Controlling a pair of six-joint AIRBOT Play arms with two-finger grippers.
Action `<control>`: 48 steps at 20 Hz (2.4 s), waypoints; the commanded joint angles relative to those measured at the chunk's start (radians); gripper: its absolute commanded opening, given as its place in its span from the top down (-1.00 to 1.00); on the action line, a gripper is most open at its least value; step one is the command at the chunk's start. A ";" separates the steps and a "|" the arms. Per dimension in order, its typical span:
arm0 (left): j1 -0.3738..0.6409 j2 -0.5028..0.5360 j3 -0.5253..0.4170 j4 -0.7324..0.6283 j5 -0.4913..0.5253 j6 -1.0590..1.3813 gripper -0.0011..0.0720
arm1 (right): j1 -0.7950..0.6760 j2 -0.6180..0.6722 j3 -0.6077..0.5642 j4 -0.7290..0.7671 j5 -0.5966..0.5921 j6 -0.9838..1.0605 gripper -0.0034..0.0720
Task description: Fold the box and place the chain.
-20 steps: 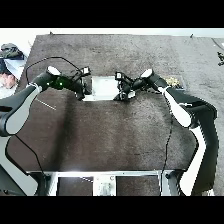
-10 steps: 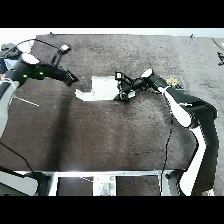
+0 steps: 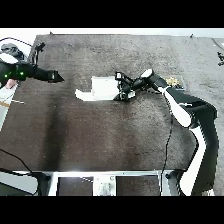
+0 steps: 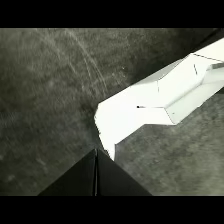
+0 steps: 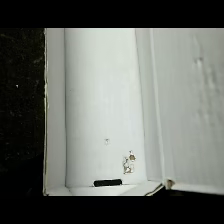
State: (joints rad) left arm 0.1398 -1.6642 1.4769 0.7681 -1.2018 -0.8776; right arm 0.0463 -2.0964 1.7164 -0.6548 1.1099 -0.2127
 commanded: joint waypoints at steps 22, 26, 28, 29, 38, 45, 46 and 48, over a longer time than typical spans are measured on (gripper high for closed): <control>-0.100 -0.191 -0.260 -0.365 0.166 0.064 0.95 | 0.000 0.000 0.000 0.000 0.001 0.000 -0.14; -0.148 -0.191 -0.259 -0.391 0.179 0.065 0.95 | 0.000 0.000 0.000 0.000 0.001 0.000 -0.14; -0.159 -0.191 -0.256 -0.419 0.180 0.067 0.95 | 0.000 0.000 0.000 0.000 0.001 0.000 -0.14; -0.159 -0.190 -0.255 -0.438 0.173 0.067 0.95 | 0.000 0.000 0.000 0.000 0.000 0.000 -0.14; -0.159 -0.186 -0.168 -0.470 0.085 0.066 0.38 | 0.000 0.000 0.000 0.000 0.001 0.000 -0.15; -0.183 -0.186 -0.168 -0.468 0.087 0.064 0.38 | 0.000 0.000 0.000 0.000 0.001 0.000 -0.14; -0.183 -0.186 -0.168 -0.468 0.090 0.058 0.38 | 0.000 0.000 0.000 0.000 0.001 0.000 -0.15; -0.185 -0.186 -0.168 -0.468 0.090 0.055 0.38 | 0.000 0.000 0.000 0.000 0.001 0.000 -0.14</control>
State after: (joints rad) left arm -0.0399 -1.8503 1.3079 0.3000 -1.1152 -0.8181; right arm 0.0463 -2.0964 1.7164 -0.6548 1.1103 -0.2127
